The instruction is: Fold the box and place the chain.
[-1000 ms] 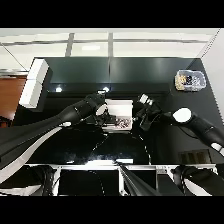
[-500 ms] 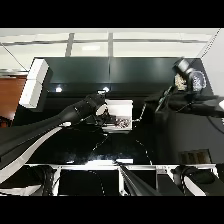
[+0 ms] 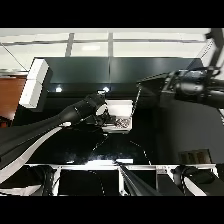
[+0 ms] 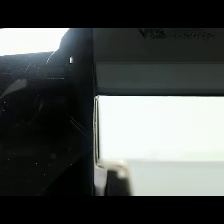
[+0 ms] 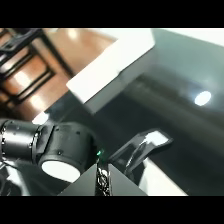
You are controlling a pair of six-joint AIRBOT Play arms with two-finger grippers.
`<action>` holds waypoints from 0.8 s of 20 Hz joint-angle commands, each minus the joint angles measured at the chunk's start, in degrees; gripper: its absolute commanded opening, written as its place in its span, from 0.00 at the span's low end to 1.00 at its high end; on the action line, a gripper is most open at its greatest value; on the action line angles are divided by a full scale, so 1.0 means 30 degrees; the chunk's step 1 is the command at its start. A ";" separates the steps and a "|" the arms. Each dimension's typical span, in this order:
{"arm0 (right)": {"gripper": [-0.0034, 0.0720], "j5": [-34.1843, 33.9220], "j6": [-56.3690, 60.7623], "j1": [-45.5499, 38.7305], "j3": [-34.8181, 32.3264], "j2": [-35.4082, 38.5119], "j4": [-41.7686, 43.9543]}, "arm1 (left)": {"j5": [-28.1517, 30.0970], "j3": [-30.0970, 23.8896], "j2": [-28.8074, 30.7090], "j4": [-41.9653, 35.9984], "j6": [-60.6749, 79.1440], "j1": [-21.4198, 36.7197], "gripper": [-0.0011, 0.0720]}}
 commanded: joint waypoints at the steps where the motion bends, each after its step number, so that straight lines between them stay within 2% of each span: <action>1: 0.06 -0.0255 0.2295 0.1967 -0.0087 -0.1530 -0.2856 | 0.0022 0.0007 0.0007 0.0000 0.0007 0.0007 0.06; 3: 0.06 -0.0262 0.3730 0.2769 -0.0240 -0.2834 -0.5377 | 0.0036 0.0007 0.0007 0.0000 0.0007 0.0007 0.06; 8: 0.08 -0.0255 0.3927 0.2951 -0.1428 -0.5100 -0.6382 | 0.0036 0.0007 0.0007 0.0015 0.0007 0.0007 0.06; 10: 0.68 0.0546 0.3934 0.2790 -0.1384 -0.5005 -0.7308 | 0.0051 0.0007 0.0007 0.0007 0.0007 0.0007 0.06; 11: 0.73 0.1428 0.3942 0.2310 -0.1217 -0.4728 -0.7657 | 0.0073 0.0007 0.0007 0.0000 0.0007 0.0007 0.06; 14: 0.73 0.5268 0.5093 -0.0896 -0.0670 -0.3147 -0.9850 | 0.0102 0.0007 0.0007 -0.0007 0.0000 0.0000 0.06; 15: 0.70 0.6492 0.5195 -0.2251 -0.0685 -0.2572 -1.0856 | 0.0102 0.0007 0.0007 -0.0007 0.0000 0.0007 0.06; 16: 0.70 0.7155 0.5617 -0.3504 -0.0714 -0.2142 -1.1752 | 0.0102 0.0007 0.0007 -0.0007 0.0000 0.0000 0.06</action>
